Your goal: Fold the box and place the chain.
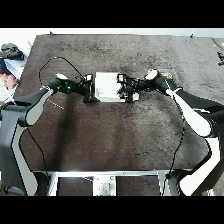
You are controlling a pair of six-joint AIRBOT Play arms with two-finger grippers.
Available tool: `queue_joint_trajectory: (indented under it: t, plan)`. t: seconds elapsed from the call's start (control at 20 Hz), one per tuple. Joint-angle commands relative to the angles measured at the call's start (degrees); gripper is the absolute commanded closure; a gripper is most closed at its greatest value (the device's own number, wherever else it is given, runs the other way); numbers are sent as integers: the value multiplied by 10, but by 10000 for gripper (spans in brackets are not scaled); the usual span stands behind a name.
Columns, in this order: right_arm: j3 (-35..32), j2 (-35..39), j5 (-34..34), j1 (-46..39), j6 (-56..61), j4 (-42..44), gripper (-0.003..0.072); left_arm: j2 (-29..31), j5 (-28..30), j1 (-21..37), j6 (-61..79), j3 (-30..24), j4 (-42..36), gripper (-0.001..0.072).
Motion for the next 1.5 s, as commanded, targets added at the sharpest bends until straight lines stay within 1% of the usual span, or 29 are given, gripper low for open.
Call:
queue_joint_trajectory:
  t: [0.0,0.25,0.3,0.35,0.65,0.7,0.75,0.85,0.95,1.0,1.05,1.15,1.3,1.45]
  plan:
    - [1,-2,-10,3,-8,12,403,0,0,0,0,0,-1,365]
    - [1,-2,-9,4,-18,18,401,0,0,0,0,0,-1,365]
    - [1,-2,-9,4,-18,18,302,0,0,0,0,0,-1,365]
    - [1,-2,-9,4,-18,18,140,0,0,0,0,0,-1,365]
    - [1,-2,-9,3,-24,16,142,0,0,0,0,0,-1,365]
    - [1,-2,-9,3,-23,16,167,0,0,0,0,0,-1,365]
    - [1,0,-8,2,-21,11,347,0,0,0,0,0,-1,365]
    - [1,5,-5,-1,18,-12,351,0,0,0,0,0,-1,365]
    - [1,16,-2,-5,81,-57,355,0,0,0,0,0,-1,365]
    - [1,24,0,-9,105,-86,544,0,0,0,0,0,-1,365]
    - [1,34,-1,-14,136,-111,674,0,0,0,0,0,-1,365]
    - [1,57,-1,-24,195,-134,674,0,0,0,0,0,-1,365]
    - [1,97,0,-44,298,-134,675,0,0,0,0,0,-1,365]
    - [1,127,2,-76,470,-134,674,0,0,0,0,0,-1,365]
